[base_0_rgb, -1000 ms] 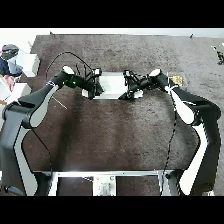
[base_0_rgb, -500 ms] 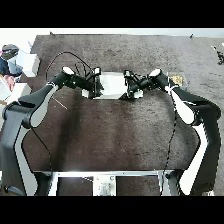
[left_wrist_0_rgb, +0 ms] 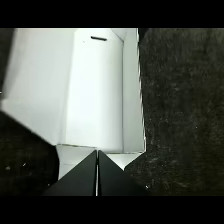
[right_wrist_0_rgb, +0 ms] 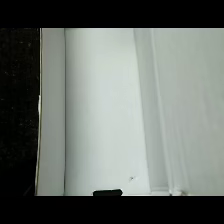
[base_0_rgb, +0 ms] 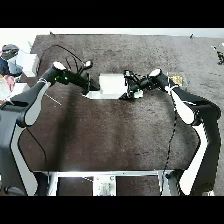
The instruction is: Fold the box and place the chain.
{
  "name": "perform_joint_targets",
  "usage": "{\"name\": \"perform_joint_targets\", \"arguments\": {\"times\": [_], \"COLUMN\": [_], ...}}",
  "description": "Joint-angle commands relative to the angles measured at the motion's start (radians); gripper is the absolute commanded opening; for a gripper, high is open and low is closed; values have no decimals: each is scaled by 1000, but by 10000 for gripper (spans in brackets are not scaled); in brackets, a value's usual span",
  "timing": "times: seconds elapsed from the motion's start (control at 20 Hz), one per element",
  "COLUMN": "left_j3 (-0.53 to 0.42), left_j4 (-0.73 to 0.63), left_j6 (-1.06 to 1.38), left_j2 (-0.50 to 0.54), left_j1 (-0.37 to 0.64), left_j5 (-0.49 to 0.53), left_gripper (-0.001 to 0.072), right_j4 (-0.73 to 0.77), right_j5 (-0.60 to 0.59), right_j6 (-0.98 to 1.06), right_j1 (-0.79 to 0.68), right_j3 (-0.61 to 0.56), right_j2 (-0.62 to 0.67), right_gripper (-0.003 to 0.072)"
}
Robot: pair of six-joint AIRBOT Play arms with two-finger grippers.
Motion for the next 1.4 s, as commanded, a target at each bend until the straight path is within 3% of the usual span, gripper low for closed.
{"name": "perform_joint_targets", "arguments": {"times": [0.0, 0.2, 0.3, 0.5, 0.7, 0.8, 1.0, 1.35], "left_j3": [47, 47, 47, 32, -68, -142, -291, -414], "left_j4": [18, 102, 145, 357, 386, 355, 149, 14], "left_j6": [-135, -421, -636, -866, -1094, -1099, -1029, -957], "left_j2": [43, 169, 197, 186, 171, 171, 171, 168], "left_j1": [18, 68, 115, 184, 210, 210, 209, 206], "left_j5": [-46, 66, 71, -3, 40, 50, 67, 185], "left_gripper": [9, 8, 9, 11, 11, 11, 11, 11], "right_j4": [0, 0, 0, 0, 0, 0, 0, 0], "right_j5": [0, 0, 0, 0, 0, 0, 0, 0], "right_j6": [0, 0, 0, 0, 0, 0, 0, 0], "right_j1": [1, 1, 1, 1, 1, 1, 1, 1], "right_j3": [0, 0, 0, 0, 0, 0, 0, 0], "right_j2": [-1, -1, -1, -1, -1, -1, -1, -1], "right_gripper": [465, 465, 465, 465, 465, 465, 465, 465]}}
